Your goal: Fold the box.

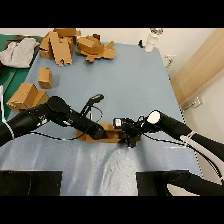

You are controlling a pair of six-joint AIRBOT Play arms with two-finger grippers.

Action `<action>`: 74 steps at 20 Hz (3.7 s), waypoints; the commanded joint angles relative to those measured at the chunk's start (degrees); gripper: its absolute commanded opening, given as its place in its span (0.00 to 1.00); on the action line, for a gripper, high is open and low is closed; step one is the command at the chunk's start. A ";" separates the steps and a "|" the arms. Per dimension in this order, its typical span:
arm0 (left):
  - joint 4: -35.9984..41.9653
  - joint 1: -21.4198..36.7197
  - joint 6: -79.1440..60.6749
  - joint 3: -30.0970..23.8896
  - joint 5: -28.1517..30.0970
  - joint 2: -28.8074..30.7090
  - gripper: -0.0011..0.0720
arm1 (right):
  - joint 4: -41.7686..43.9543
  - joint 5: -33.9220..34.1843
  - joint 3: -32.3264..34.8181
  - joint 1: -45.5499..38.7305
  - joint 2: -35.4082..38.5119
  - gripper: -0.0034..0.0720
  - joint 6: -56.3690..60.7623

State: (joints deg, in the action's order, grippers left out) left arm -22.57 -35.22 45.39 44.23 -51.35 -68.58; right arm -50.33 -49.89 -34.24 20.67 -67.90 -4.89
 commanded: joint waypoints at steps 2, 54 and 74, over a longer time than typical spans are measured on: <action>4.74 -0.46 2.97 0.00 15.98 -0.55 0.03 | 0.02 -0.37 0.04 0.07 0.00 0.76 0.00; -16.46 8.46 -49.07 -7.52 -0.76 8.20 0.93 | 0.22 -1.03 0.02 0.13 0.04 0.76 -0.04; -15.96 1.92 -42.80 -7.52 10.56 2.36 0.49 | 0.22 -1.03 0.02 0.13 0.04 0.76 -0.04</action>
State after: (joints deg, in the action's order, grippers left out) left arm -38.54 -33.04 0.75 36.73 -41.08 -66.11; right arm -50.13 -50.92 -34.20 20.82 -67.85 -4.93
